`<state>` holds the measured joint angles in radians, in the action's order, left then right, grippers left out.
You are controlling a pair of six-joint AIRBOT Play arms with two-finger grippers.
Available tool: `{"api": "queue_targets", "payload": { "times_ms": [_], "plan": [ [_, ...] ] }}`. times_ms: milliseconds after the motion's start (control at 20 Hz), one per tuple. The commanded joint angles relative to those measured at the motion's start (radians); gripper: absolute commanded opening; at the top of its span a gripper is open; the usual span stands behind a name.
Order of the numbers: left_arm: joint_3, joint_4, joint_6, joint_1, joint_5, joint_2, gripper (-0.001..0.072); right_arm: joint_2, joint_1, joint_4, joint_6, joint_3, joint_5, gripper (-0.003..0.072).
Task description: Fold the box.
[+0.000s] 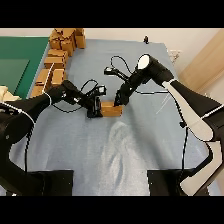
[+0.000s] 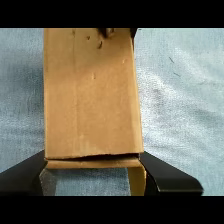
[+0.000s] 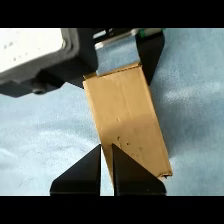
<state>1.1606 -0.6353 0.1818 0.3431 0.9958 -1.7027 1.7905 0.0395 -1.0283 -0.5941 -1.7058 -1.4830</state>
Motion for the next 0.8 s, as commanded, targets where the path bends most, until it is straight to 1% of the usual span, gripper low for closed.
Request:
{"api": "queue_targets", "payload": {
  "times_ms": [0,300,350,400,450,600,650,700,750],
  "plan": [
    [0.000,-0.001,0.002,0.000,0.002,0.000,0.0397,-0.003,0.005,0.006,-0.011,-0.001,0.019,0.0089],
    [0.000,-0.001,0.001,0.000,0.002,0.000,0.0397,-0.003,0.017,0.004,-0.012,-0.005,0.028,0.0089],
    [0.000,-0.001,0.001,0.000,0.002,0.000,0.0397,-0.005,0.019,0.007,-0.012,-0.006,0.012,0.0115],
    [0.000,-0.001,0.001,0.000,0.002,0.000,0.0397,-0.008,0.022,0.010,-0.012,-0.006,0.002,0.0196],
    [0.000,-0.001,0.001,0.000,0.002,0.000,0.0397,-0.010,0.023,0.010,-0.011,-0.006,-0.002,0.0251],
    [0.000,0.000,0.001,0.000,0.002,0.000,0.0397,-0.011,0.023,0.011,-0.011,-0.006,-0.001,0.0252],
    [0.000,0.000,0.001,0.000,0.002,0.000,0.0397,-0.011,0.023,0.012,-0.011,-0.006,-0.001,0.0266],
    [0.000,0.000,0.001,0.000,0.002,0.000,0.0397,-0.011,0.023,0.016,-0.011,-0.006,-0.002,0.0317],
    [0.000,0.000,0.002,0.000,0.002,0.000,0.0397,-0.011,0.024,0.017,-0.011,-0.006,-0.002,0.0317]
  ]
}}
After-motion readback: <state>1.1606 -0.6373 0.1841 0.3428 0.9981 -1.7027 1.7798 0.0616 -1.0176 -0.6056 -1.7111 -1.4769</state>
